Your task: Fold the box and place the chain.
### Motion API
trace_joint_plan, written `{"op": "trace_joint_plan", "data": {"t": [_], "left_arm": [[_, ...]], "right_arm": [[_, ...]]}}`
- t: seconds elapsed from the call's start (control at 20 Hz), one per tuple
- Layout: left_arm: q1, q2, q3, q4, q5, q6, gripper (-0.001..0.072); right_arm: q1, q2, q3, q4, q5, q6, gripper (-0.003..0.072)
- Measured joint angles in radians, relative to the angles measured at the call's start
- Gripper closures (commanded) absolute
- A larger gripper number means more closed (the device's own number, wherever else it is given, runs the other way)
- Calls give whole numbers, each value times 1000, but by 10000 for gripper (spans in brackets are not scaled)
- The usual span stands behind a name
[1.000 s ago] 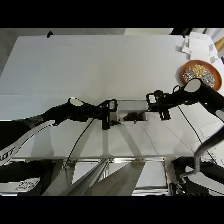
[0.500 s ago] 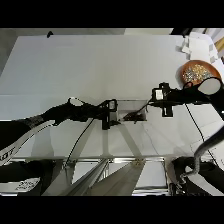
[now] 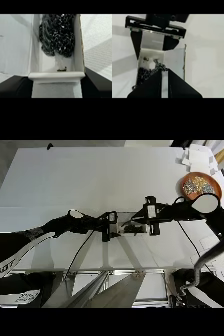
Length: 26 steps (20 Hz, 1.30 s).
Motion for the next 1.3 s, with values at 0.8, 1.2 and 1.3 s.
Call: {"op": "trace_joint_plan", "data": {"t": [0.8, 1.2, 1.3], "left_arm": [[0, 0, 0, 0, 0, -2, 679], [0, 0, 0, 0, 0, 0, 679], [0, 0, 0, 0, 0, 0, 679]], "right_arm": [[62, -3, 1, -312, -51, 624, 576], [62, -4, 1, -331, 125, 1182, 436], [62, -3, 0, -344, 117, 1258, 409]]}}
